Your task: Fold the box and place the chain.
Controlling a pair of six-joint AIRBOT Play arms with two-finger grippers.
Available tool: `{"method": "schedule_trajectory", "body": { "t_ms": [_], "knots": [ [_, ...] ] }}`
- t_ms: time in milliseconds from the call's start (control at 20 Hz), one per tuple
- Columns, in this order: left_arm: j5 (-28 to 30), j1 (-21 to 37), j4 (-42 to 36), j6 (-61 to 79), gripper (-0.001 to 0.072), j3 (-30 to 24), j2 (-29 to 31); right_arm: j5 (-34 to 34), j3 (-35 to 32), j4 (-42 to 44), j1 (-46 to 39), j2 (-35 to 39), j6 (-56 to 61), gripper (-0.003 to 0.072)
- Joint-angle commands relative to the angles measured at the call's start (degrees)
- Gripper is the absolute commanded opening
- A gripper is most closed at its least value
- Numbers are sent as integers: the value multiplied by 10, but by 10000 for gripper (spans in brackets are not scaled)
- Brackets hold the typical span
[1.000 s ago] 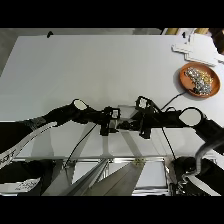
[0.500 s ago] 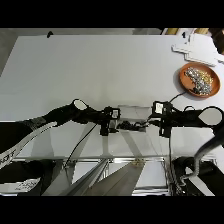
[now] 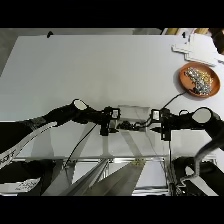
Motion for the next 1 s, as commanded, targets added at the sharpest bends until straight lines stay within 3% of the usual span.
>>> {"method": "schedule_trajectory", "body": {
  "t_ms": [0, 200, 350, 450, 600, 800, 950],
  "knots": [
    [0, 0, 0, 0, 169, 0, 0, -29, -3, 7, 25, -40, -37, 295],
    [0, 0, 0, 0, 169, 0, 0, -76, -3, 25, 38, -78, -34, 253],
    [0, 0, 0, 0, 169, 0, 0, -73, -3, 31, 38, -79, -34, 83],
    [0, 0, 0, 0, 169, 0, 0, -52, -3, 30, 38, -79, -34, 28],
    [0, 0, 0, 0, 169, 0, 0, -12, -2, -6, 38, -66, 18, 20],
    [0, 0, 0, 0, 169, 0, 0, 57, 22, -106, 38, 5, 158, 20],
    [0, 0, 0, 0, 169, 0, 0, 129, 73, -54, 38, 52, 204, 20]
  ]
}}
